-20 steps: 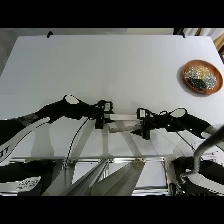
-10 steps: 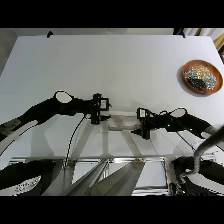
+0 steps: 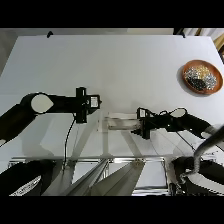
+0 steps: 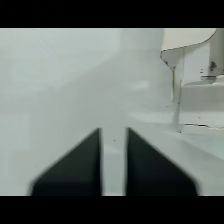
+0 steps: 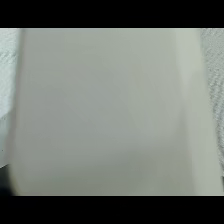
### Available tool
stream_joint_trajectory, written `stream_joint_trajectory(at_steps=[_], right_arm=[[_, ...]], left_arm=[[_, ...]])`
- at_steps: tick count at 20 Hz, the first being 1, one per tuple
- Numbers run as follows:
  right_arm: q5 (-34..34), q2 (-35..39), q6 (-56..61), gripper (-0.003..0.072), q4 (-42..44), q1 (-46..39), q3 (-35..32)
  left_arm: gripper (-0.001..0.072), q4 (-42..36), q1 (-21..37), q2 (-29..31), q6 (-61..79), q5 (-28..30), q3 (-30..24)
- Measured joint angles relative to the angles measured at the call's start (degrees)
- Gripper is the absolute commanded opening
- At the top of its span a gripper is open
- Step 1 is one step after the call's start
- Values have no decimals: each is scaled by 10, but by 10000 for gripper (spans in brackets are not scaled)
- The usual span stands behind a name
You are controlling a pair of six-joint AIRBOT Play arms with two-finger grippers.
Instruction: Fold the box and place the chain.
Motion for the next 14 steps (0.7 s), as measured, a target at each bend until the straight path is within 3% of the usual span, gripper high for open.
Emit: stream_joint_trajectory(at_steps=[4,7,10,14], right_arm=[[0,0,0,406,0,0,0],[0,0,0,406,0,0,0],[0,0,0,406,0,0,0],[0,0,0,406,0,0,0]], left_arm=[[4,17,-50,37,-57,-70,0],[4,18,-126,30,-120,-73,0],[4,10,-188,-8,-176,-10,0],[4,-37,-208,-73,-224,122,2]])
